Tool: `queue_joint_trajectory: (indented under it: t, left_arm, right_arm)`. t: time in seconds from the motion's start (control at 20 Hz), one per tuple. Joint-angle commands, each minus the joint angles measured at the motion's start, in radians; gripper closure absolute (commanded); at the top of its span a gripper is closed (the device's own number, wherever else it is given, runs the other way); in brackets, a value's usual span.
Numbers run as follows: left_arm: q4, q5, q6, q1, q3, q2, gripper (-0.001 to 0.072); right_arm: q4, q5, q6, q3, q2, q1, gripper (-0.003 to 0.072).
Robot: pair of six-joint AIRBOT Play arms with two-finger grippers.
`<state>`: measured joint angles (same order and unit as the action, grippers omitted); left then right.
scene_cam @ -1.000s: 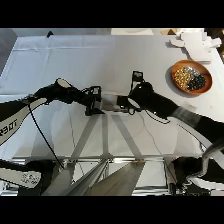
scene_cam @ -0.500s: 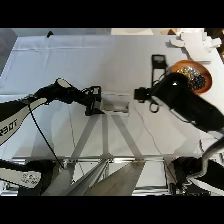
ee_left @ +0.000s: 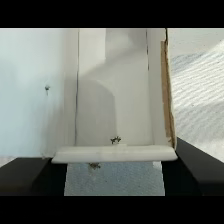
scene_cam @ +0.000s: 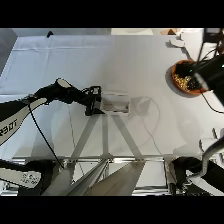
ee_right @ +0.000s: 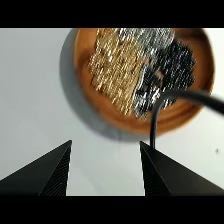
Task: Fold the box and place the chain.
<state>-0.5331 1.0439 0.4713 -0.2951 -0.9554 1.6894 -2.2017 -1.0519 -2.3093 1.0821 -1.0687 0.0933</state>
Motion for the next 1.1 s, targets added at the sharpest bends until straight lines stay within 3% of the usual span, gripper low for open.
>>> queue_joint_trajectory:
  t: [0.0, 0.05, 0.15, 0.25, 0.35, 0.6, 0.85, 0.95, 1.05]
  left_arm:
    - [0.0, 0.0, 0.0, 0.0, 0.0, 0.001, 0.0389]
    - [0.0, 0.0, 0.0, 0.0, 0.0, 0.001, 0.0389]
    - [0.0, 0.0, 0.0, 0.0, 0.0, 0.001, 0.0389]
    - [0.0, 0.0, 0.0, 0.0, 0.0, 0.001, 0.0389]
    - [0.0, 0.0, 0.0, 0.0, 0.0, 0.001, 0.0389]
    - [0.0, 0.0, 0.0, 0.0, 0.0, 0.001, 0.0389]
    - [0.0, 0.0, 0.0, 0.0, 0.0, 0.001, 0.0389]
    - [0.0, 0.0, 0.0, 0.0, 0.0, 0.001, 0.0389]
    - [0.0, 0.0, 0.0, 0.0, 0.0, 0.001, 0.0389]
  right_arm:
    - [0.145, 0.214, 0.121, 0.0, -0.056, -0.217, 0.02]
    - [0.23, 0.235, 0.196, 0.001, -0.098, -0.278, 0.0198]
    - [0.431, 0.26, 0.385, 0.005, -0.19, -0.386, 0.0095]
    - [0.603, 0.259, 0.506, 0.054, -0.3, -0.474, 0.0094]
    - [0.683, 0.255, 0.571, 0.136, -0.407, -0.52, 0.0094]
    - [0.695, 0.191, 0.643, 0.347, -0.637, -0.525, 0.0089]
    - [0.718, 0.142, 0.729, 0.366, -0.751, -0.521, 0.0092]
    - [0.748, 0.147, 0.821, 0.366, -0.762, -0.504, 0.0126]
    - [0.742, 0.163, 0.827, 0.366, -0.762, -0.482, 0.0231]
